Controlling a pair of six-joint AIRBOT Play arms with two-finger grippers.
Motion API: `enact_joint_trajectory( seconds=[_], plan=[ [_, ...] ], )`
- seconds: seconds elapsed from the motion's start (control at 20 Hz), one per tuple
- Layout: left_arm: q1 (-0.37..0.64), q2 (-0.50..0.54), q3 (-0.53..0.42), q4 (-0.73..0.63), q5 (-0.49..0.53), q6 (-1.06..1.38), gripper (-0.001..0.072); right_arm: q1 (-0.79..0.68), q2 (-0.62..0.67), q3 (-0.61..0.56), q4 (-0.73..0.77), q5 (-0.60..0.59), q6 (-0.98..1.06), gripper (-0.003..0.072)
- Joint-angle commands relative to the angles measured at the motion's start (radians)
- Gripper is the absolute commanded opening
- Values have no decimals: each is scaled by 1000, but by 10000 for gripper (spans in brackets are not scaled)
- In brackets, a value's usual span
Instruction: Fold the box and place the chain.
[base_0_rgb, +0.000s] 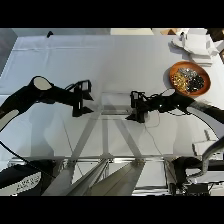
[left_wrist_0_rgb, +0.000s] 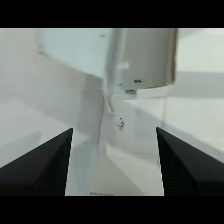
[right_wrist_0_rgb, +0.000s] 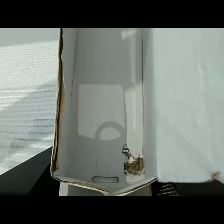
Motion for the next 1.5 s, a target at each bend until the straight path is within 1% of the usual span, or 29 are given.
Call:
enact_joint_trajectory(
  seconds=[0.0,0.15,0.2,0.25,0.4,0.6,0.65,0.7,0.8,0.9,0.95,1.0,1.15,1.2,1.25,1.45],
  plan=[
    [22,-36,-57,-131,10,326,554,0,0,1,0,0,0,398],
    [21,-98,-57,-183,11,307,549,0,0,1,0,0,0,398],
    [20,-112,-57,-183,13,307,453,0,0,1,0,0,0,398],
    [20,-122,-57,-182,14,307,393,0,0,1,0,0,0,398],
    [18,-127,-57,-182,10,275,394,0,0,1,0,0,0,398],
    [17,-127,-57,-185,-50,318,393,0,0,1,0,0,0,398],
    [17,-127,-57,-192,-49,320,372,0,0,1,0,0,0,398],
    [17,-127,-57,-196,-49,320,316,0,0,1,0,0,0,398],
    [16,-127,-57,-196,-49,320,315,0,0,1,0,0,0,398],
    [5,-127,-57,-198,-28,320,309,0,0,1,0,0,0,398],
    [-2,-127,-57,-202,-4,319,247,0,0,1,0,0,0,398],
    [-12,-127,-57,-210,26,319,211,0,0,1,0,0,0,398],
    [-40,-127,-57,-237,101,318,203,0,0,1,0,0,0,398],
    [-48,-127,-56,-249,114,318,184,0,0,1,0,0,0,398],
    [-54,-127,-56,-258,120,318,125,0,0,1,0,0,0,398],
    [-76,-127,-56,-264,125,315,123,0,0,1,0,0,0,398]
  ],
)
